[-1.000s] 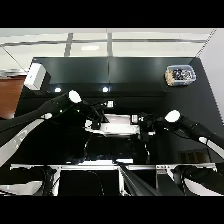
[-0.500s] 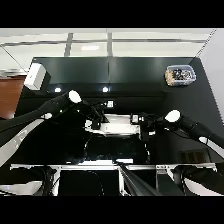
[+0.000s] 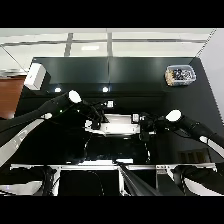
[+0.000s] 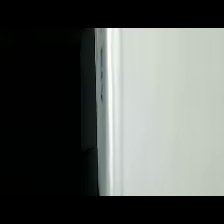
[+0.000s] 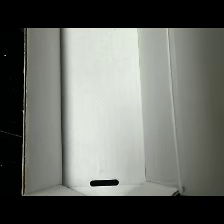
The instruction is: Fold the box and place the chain.
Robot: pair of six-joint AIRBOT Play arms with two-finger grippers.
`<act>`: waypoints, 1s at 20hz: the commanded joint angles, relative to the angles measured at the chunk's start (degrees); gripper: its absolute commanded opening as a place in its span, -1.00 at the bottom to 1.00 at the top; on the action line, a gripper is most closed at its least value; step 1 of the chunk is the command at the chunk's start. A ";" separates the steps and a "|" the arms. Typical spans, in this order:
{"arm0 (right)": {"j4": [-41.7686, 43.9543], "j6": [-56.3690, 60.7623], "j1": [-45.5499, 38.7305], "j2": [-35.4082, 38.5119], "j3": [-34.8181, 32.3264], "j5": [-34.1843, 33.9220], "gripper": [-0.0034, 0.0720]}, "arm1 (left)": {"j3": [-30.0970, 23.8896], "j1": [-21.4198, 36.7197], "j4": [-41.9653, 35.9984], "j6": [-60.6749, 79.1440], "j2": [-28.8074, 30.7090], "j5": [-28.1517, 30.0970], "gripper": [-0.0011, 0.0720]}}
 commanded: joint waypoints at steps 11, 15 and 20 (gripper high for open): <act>0.15 0.00 0.00 0.02 0.02 0.09 0.32 | 0.04 1.70 2.19 -6.97 4.50 -2.62 0.47; 0.13 -0.07 0.00 0.02 0.02 0.13 0.30 | 0.02 6.62 10.23 -18.56 11.89 -7.76 0.47; -0.28 -0.81 0.00 0.02 0.02 1.25 0.15 | -0.17 10.91 8.48 -24.06 15.78 -23.30 -0.90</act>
